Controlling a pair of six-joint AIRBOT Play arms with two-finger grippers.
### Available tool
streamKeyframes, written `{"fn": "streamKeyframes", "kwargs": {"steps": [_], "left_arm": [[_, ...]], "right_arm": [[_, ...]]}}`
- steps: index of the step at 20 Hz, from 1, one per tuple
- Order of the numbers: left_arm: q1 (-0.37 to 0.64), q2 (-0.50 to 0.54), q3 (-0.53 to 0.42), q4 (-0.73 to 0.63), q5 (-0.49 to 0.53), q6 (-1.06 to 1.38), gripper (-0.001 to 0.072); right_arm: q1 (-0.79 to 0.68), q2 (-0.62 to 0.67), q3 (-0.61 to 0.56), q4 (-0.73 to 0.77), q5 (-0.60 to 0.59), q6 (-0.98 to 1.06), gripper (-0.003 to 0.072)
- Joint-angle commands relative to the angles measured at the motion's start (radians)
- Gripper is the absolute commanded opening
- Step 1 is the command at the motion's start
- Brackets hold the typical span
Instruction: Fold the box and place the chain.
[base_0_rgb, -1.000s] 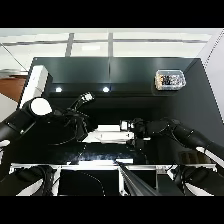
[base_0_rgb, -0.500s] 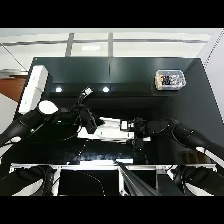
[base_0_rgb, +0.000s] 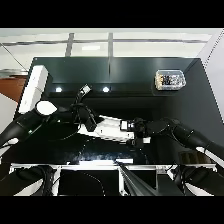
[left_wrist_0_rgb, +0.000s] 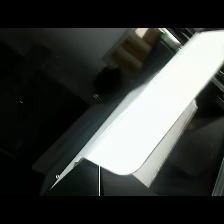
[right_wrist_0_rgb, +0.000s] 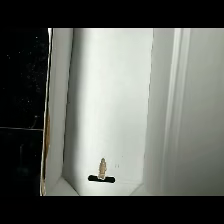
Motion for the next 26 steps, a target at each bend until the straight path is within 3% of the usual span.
{"fn": "streamKeyframes", "kwargs": {"steps": [1,5,8,11,16,18,21,26], "left_arm": [[0.001,0.079,0.000,0.175,-0.081,-0.113,0.0027],[-0.008,0.165,-0.016,0.231,-0.237,-0.169,0.0026],[-0.066,0.214,-0.058,0.228,-0.221,-0.207,0.0026],[-0.144,0.228,-0.104,0.130,-0.059,-0.206,0.0027],[-0.248,0.198,-0.135,0.103,0.416,-0.206,0.0027],[-0.264,0.156,-0.134,0.104,0.529,-0.206,0.0028],[-0.266,0.080,-0.134,0.103,0.590,-0.206,0.0028],[-0.267,0.014,-0.134,0.103,0.558,-0.205,0.0029]], "right_arm": [[0.000,0.000,0.001,0.000,0.001,0.001,0.0549],[0.000,0.001,0.001,0.000,-0.003,0.001,0.0549],[0.000,0.000,0.001,0.000,-0.003,0.001,0.0549],[0.000,0.001,0.001,0.000,-0.003,0.001,0.0548],[0.000,0.000,0.001,0.000,-0.003,0.001,0.0548],[0.000,0.001,0.001,0.000,-0.003,0.001,0.0549],[0.001,0.001,0.001,0.000,-0.003,0.001,0.0549],[0.000,0.001,0.001,0.000,-0.003,0.001,0.0549]]}}
